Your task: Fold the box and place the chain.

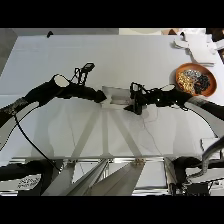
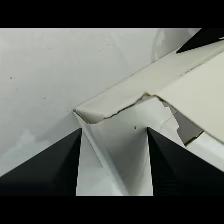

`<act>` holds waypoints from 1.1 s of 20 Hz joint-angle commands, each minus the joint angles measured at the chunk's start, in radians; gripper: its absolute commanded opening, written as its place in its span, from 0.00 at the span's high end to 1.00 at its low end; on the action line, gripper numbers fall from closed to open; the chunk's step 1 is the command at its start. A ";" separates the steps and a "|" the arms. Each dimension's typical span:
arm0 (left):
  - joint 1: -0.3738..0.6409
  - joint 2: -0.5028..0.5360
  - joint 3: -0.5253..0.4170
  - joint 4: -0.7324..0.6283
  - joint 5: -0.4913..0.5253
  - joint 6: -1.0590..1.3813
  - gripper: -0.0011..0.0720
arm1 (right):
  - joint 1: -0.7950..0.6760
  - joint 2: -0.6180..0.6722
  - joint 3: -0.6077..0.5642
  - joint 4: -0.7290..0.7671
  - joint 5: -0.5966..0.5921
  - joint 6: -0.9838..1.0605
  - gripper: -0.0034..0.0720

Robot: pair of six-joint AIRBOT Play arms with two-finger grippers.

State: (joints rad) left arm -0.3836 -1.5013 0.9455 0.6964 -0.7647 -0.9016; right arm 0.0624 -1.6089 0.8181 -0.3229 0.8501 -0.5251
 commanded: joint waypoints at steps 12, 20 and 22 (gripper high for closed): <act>-0.019 0.006 0.000 0.192 0.052 -0.291 0.36 | 0.000 0.001 0.001 0.002 0.000 0.002 0.34; -0.105 0.013 0.136 0.466 -0.006 -0.511 0.36 | 0.000 0.001 0.001 0.002 0.000 0.002 0.34; -0.136 0.012 0.155 0.552 -0.040 -0.577 0.36 | 0.000 0.001 0.001 0.002 0.000 0.002 0.34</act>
State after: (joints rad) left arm -0.4816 -1.4887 1.0645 1.0962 -0.7704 -1.3590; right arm 0.0624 -1.6089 0.8181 -0.3225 0.8494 -0.5236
